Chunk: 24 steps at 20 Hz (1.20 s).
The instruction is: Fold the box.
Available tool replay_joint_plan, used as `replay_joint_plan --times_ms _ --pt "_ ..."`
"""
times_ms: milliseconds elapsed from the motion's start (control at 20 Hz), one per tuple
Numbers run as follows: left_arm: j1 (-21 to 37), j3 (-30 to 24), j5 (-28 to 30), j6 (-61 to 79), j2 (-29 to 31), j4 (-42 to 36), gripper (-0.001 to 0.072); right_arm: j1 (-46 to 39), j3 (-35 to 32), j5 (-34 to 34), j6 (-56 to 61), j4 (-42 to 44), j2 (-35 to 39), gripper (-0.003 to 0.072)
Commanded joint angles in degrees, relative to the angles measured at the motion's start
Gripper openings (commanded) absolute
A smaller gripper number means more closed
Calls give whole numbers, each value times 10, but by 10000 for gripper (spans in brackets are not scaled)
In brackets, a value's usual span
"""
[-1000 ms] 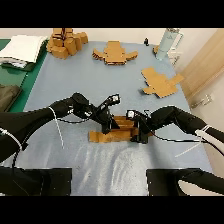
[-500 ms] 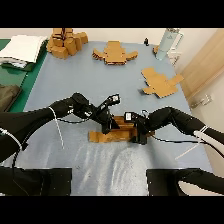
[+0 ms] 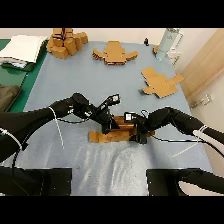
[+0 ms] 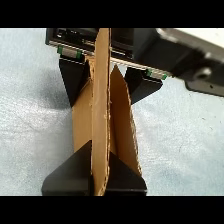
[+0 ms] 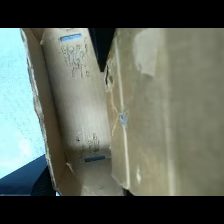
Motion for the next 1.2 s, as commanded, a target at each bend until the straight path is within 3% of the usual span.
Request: replay_joint_plan --times_ms 0,1000,1100,1150 --pt "0 0 0 0 0 0 12 1 0 0 1 -2 -1 512" --pt "0 0 15 0 0 -6 12 1 0 0 1 -2 18 515" --pt "0 0 16 0 0 -13 12 1 0 0 1 -2 18 528" --pt "0 0 16 0 0 -13 12 1 0 0 1 -2 18 604"
